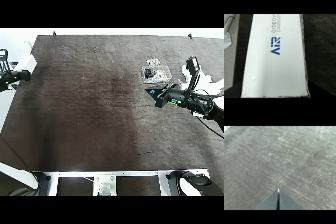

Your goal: Fold the box and place the chain.

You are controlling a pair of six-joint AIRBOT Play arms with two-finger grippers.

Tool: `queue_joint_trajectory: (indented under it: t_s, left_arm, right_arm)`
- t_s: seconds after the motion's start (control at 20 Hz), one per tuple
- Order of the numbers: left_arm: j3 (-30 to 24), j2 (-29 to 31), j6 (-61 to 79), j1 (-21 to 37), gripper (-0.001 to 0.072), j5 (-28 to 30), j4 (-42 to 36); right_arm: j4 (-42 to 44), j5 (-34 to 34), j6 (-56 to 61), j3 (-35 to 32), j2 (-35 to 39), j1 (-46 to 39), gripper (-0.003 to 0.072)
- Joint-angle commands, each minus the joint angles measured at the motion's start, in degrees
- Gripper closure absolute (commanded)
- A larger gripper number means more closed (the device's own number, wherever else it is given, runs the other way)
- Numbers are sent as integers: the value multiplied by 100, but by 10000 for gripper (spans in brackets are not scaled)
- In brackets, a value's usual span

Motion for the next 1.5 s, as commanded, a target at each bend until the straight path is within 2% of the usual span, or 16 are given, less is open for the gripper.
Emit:
queue_joint_trajectory:
  t_s: [0.0, 0.2, 0.45, 0.5, 0.55, 0.6, 0.65, 0.7, 1.1, 1.2, 1.35, 1.4, 1.45]
  left_arm:
    - [426, -225, -173, 111, 693, -190, -11]
    - [813, -592, -356, 109, 694, -649, 17]
    - [811, -616, -452, 109, 690, -254, 190]
    - [811, -616, -428, 109, 657, -280, 190]
    - [811, -616, -306, 107, 228, -273, 188]
    - [811, -627, -297, 109, 96, -197, 192]
    - [813, -627, -245, 109, 92, -192, 205]
    - [813, -627, -153, 109, -11, -205, 203]
    - [859, -520, -109, 146, -11, -605, 243]
    - [968, -376, -105, 208, -11, -1040, 291]
    - [1134, 81, -109, 337, -7, -2140, 382]
    - [1154, 306, -105, 363, 149, -2614, 354]
    - [1154, 533, 28, 361, 582, -3034, 289]
  right_arm:
    - [9, -199, 0, -26, -4, 7, 680]
    - [177, -227, -2, -26, -4, 7, 681]
    - [295, -319, -2, -26, -4, 7, 680]
    - [350, -323, -2, -26, -4, 7, 680]
    - [411, -323, -2, -26, -4, 7, 680]
    - [452, -321, -2, -26, -2, 7, 680]
    - [455, -321, -2, -26, -2, 7, 681]
    - [455, -321, -2, -26, -2, 11, 680]
    - [494, -319, -4, -26, -2, 28, 680]
    - [496, -319, -4, -26, -2, 28, 680]
    - [496, -317, -2, -26, 0, 28, 679]
    - [496, -319, -4, -24, 0, 28, 679]
    - [496, -321, -4, -24, 0, 28, 680]
